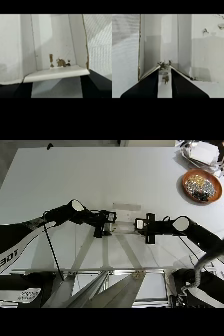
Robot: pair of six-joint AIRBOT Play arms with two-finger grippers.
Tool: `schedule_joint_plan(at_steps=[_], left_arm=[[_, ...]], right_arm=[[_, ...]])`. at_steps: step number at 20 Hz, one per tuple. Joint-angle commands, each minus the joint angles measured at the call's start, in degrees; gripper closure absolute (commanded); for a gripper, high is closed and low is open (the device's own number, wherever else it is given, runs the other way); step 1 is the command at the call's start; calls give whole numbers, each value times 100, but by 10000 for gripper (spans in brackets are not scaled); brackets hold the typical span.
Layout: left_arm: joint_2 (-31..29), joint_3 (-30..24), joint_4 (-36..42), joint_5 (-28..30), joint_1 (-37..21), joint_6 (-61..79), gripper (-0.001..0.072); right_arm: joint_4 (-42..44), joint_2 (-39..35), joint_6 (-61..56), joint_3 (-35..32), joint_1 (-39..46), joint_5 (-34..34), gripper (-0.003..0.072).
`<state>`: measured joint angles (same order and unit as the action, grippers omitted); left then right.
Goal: Fold the box and place the chain.
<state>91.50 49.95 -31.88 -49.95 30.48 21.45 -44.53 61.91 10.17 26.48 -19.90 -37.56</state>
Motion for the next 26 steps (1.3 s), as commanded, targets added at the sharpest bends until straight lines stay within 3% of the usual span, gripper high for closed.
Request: schedule_joint_plan(at_steps=[1, 4, 6, 11, 14, 16, 19, 20, 22, 23, 26], left_arm=[[-4, 4, 11, -2, -2, -2, 434], [-4, 4, 11, 0, -2, -2, 434], [-4, 4, 11, -2, -2, -2, 434], [-4, 4, 11, -2, -2, -2, 434], [-4, 4, 11, -2, -2, -2, 434], [-4, 4, 11, -2, -2, -2, 434], [-4, 4, 11, -2, -2, -2, 434], [-4, 4, 11, -2, -2, -2, 434], [-4, 4, 11, 0, -2, -2, 434], [-2, 4, 11, 0, -2, -2, 434], [-4, 4, 11, -2, -2, -2, 434]], right_arm=[[221, 37, 92, -2, -11, -9, 529], [304, 37, 90, -2, -11, -7, 491], [343, 37, 90, -2, -11, -7, 340], [334, 20, 2, -2, -7, -37, 346], [11, -304, -859, -2, 133, -160, 347], [-413, -756, -1513, -2, 380, -411, 348], [-879, -1517, -2879, -2, 1032, -1344, 351], [-1049, -1725, -3375, -2, 1261, -1735, 377], [-1386, -2046, -4527, -2, 1755, -2509, 636], [-1497, -2142, -5007, -2, 1943, -2636, 671], [-1714, -2159, -6601, -2, 2459, -2505, 672]])
